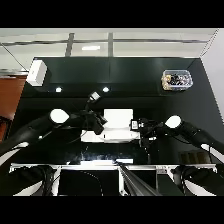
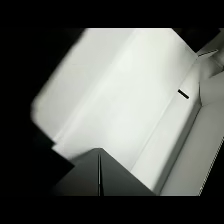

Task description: Fold the box and place the chain.

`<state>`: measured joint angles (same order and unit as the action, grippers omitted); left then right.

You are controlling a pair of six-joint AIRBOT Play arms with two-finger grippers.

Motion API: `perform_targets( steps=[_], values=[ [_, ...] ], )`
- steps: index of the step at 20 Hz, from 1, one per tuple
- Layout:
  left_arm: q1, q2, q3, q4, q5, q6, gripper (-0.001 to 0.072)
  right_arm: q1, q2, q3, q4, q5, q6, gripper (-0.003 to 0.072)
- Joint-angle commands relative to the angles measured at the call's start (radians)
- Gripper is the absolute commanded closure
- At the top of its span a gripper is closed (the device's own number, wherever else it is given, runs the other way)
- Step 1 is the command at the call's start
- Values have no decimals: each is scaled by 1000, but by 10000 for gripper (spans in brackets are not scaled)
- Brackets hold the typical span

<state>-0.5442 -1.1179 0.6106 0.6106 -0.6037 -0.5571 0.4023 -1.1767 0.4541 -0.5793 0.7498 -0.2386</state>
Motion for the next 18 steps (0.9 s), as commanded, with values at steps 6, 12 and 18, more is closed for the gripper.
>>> perform_targets(
  steps=[6,12,18],
  values=[
    [152,149,-4,245,-489,196,182,0,0,0,0,1,-1,186],
    [67,8,-31,251,-321,457,24,0,0,0,0,1,-1,186],
    [-24,-61,-31,190,-184,457,31,0,0,0,0,1,-1,186]
  ],
)
